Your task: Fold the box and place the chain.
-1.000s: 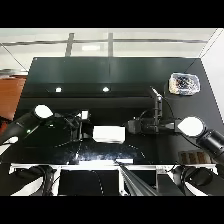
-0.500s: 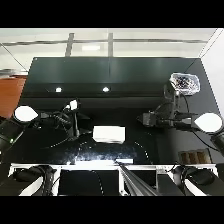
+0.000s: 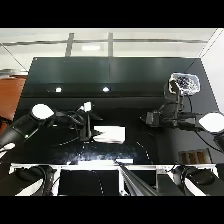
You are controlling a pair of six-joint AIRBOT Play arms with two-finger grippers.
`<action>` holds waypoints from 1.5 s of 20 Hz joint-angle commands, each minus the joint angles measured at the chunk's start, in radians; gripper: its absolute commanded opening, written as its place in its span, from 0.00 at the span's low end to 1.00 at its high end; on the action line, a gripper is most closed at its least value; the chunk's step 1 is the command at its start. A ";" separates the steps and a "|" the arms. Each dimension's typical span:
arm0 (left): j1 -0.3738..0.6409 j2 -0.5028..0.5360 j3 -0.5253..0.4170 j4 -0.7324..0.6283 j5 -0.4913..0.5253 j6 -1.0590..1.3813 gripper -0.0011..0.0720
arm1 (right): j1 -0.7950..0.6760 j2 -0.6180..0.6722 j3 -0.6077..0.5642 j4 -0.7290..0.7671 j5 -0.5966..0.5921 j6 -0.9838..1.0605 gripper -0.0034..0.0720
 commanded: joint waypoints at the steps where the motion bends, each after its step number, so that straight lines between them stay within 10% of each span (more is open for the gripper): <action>1: -0.064 -0.057 0.003 -0.015 0.049 0.039 1.00 | -0.001 0.001 0.001 -0.001 0.001 0.001 0.07; 30: -0.137 -0.102 0.001 -0.015 0.076 0.093 0.99 | 0.010 0.001 0.001 -0.002 0.018 0.000 0.07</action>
